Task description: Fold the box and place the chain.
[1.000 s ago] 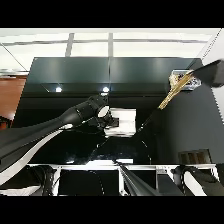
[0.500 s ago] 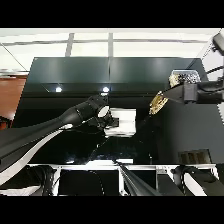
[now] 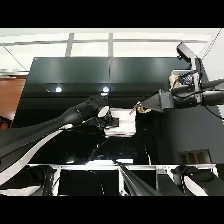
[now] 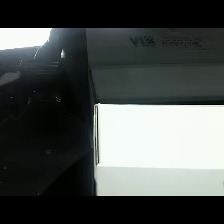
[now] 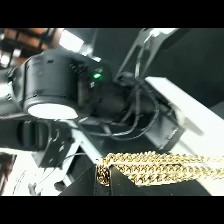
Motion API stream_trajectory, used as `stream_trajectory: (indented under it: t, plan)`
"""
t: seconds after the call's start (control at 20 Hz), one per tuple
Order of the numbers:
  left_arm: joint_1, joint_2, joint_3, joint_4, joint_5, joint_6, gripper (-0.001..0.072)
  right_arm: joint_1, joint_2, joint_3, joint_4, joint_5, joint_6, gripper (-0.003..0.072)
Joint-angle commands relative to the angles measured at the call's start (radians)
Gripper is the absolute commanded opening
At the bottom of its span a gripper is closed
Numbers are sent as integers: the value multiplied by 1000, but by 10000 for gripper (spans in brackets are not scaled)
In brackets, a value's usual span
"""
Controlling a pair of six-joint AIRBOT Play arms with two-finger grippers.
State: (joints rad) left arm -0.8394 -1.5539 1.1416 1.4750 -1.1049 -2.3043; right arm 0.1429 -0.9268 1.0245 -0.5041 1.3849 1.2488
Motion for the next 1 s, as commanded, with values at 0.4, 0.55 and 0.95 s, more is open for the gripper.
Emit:
stream_trajectory:
  t: [0.4, 0.55, 0.95]
  plan:
    - [0, -1, 0, 0, 0, 0, 31, 99, -39, -216, 18, -125, 8, 7]
    - [0, -1, 0, 0, 0, 0, 31, 147, -99, -220, 2, -201, 8, 10]
    - [0, -1, 0, 0, 0, 0, 31, -138, -98, -197, -113, -116, -8, 377]
